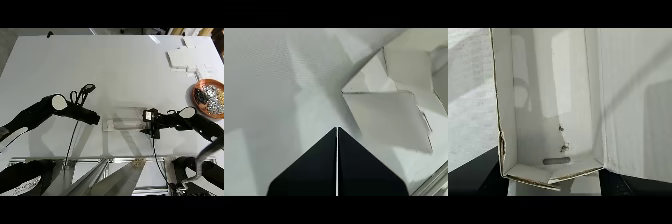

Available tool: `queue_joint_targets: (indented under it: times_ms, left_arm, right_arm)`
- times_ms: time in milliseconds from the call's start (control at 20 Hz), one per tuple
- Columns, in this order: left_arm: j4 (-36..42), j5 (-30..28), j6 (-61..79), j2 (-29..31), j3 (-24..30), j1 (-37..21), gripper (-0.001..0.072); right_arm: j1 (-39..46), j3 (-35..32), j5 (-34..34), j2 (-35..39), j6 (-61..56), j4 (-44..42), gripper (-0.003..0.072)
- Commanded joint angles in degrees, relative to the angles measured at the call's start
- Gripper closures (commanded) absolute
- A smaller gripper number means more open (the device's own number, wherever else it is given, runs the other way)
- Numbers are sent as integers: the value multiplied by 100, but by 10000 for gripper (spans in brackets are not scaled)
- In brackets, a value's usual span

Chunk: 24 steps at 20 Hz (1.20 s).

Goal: Fold the box and place the chain.

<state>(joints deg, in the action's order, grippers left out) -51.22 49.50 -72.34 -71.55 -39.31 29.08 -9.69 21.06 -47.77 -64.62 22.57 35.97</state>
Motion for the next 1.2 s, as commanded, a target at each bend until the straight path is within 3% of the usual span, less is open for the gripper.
queue_joint_targets:
  times_ms: [0,400,700,850,950,1050,1150]
  left_arm:
    - [839,-374,-389,-542,131,2,707]
    - [986,-229,-634,-658,127,173,707]
    - [1086,-188,-634,-98,83,216,696]
    - [1344,-284,-634,-81,-9,415,622]
    - [1412,-393,-634,-81,-31,546,616]
    - [1453,-413,-636,-81,-31,603,542]
    - [1456,-431,-636,-81,-31,638,539]
  right_arm:
    - [0,0,0,-2,0,0,283]
    - [0,0,0,-2,0,0,283]
    - [0,0,0,-2,0,0,283]
    - [0,0,0,-2,0,0,283]
    - [0,0,0,-2,0,0,283]
    - [0,0,0,-2,0,0,283]
    - [0,0,0,-2,0,0,283]
